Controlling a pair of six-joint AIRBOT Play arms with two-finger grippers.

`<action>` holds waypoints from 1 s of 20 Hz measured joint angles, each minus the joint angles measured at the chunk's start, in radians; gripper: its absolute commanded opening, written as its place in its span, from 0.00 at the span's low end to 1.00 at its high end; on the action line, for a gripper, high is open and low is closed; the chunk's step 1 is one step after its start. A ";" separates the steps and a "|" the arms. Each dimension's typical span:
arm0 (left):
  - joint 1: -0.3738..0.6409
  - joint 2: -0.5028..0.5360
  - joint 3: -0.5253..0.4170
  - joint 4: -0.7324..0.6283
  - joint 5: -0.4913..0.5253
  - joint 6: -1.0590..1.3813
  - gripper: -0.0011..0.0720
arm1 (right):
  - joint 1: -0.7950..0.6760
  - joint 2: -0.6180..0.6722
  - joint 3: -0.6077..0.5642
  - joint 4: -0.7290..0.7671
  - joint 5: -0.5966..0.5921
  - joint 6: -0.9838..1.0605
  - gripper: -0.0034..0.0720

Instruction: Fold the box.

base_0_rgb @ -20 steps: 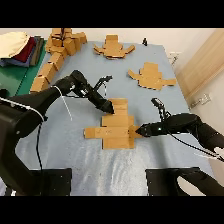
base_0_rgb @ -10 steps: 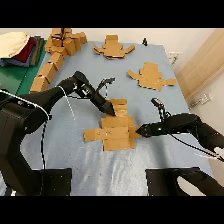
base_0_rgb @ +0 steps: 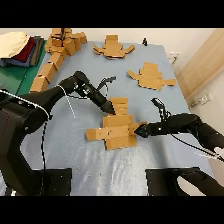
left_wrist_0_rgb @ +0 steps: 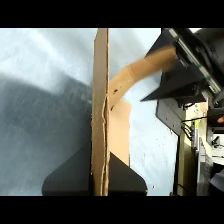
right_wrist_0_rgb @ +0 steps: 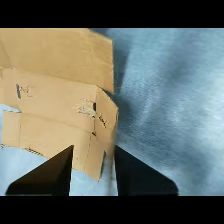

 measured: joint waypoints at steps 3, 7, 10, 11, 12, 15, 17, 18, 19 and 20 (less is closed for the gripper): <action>-0.014 0.018 -0.021 -0.043 0.008 0.068 0.03 | -0.026 0.000 0.035 -0.092 0.001 0.113 0.56; -0.031 0.100 -0.111 -0.090 0.046 0.187 0.03 | -0.058 0.000 0.113 -0.214 -0.016 0.253 0.51; -0.044 0.200 -0.253 -0.131 0.105 0.297 0.03 | -0.065 0.000 0.155 -0.255 -0.023 0.303 0.20; -0.049 0.232 -0.305 -0.151 0.141 0.340 0.03 | -0.067 0.000 0.163 -0.261 -0.023 0.314 0.10; -0.056 0.262 -0.358 -0.166 0.189 0.387 0.03 | -0.069 0.000 0.169 -0.265 -0.022 0.323 0.06; -0.075 0.307 -0.454 -0.187 0.290 0.489 0.03 | -0.070 0.000 0.178 -0.266 -0.005 0.341 0.05; -0.088 0.318 -0.484 -0.189 0.328 0.527 0.03 | -0.071 0.000 0.181 -0.256 0.023 0.344 0.05; -0.095 0.321 -0.492 -0.188 0.343 0.543 0.03 | -0.071 0.000 0.182 -0.246 0.036 0.346 0.05; -0.102 0.323 -0.499 -0.181 0.356 0.550 0.03 | -0.071 0.000 0.183 -0.236 0.047 0.348 0.05; -0.108 0.324 -0.503 -0.171 0.370 0.555 0.03 | -0.069 0.000 0.183 -0.226 0.052 0.349 0.05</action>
